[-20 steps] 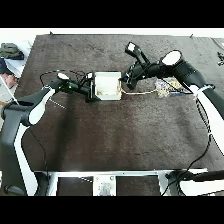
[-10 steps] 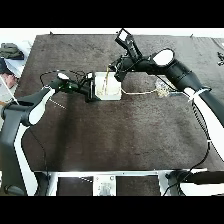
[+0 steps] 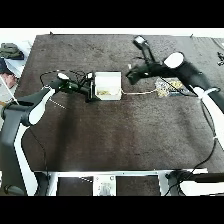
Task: Fold the box and place the chain.
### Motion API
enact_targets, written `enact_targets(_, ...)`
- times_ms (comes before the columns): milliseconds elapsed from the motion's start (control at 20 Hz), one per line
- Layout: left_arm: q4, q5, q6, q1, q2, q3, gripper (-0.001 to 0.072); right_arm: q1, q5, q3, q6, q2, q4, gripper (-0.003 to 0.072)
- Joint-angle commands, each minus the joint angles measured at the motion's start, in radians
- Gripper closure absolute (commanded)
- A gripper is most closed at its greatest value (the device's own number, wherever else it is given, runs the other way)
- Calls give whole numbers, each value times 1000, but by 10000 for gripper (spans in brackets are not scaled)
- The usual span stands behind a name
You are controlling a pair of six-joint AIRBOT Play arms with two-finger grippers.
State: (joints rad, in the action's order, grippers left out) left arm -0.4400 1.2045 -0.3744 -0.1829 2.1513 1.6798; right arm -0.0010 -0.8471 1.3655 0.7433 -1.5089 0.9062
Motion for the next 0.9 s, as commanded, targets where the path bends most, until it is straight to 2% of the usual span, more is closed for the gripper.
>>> enact_targets(0,0,0,0,0,0,0,403,-143,74,-166,238,41,14,420)
enact_targets(50,0,0,0,0,0,0,403,-175,99,-202,275,42,14,398)
enact_targets(300,0,0,0,0,0,0,403,-248,241,-343,372,35,14,398)
enact_targets(650,0,0,0,0,0,0,402,-240,372,-355,451,-77,-11,397)
enact_targets(850,0,0,0,0,0,0,403,-206,512,-354,451,-95,-60,398)
